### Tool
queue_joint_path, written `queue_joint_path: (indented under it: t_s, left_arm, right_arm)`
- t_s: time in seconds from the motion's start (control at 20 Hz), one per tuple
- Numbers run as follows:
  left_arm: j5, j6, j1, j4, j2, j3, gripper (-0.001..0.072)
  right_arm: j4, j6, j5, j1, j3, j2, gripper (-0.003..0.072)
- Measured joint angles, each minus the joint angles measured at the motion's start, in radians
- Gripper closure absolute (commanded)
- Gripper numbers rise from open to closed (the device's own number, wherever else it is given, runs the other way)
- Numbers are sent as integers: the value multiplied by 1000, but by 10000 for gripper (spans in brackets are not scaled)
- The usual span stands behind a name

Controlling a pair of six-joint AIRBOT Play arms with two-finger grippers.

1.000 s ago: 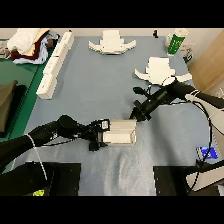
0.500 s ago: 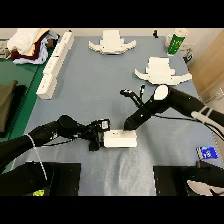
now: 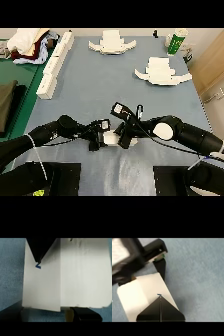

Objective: Fold the box.

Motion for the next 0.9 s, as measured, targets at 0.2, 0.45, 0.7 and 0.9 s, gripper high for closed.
queue_joint_path:
  t_s: [0.2,0.45,0.7,0.9]
  left_arm:
    - [0,0,0,0,0,0,297]
    - [0,0,0,0,0,0,296]
    - [0,0,0,0,0,0,296]
    - [0,0,0,0,0,0,296]
  right_arm:
    - [-67,-15,-71,82,-63,57,685]
    - [-109,-80,-161,138,-138,77,627]
    - [-125,-129,-198,151,-150,116,274]
    - [-132,-209,-196,153,-150,128,237]
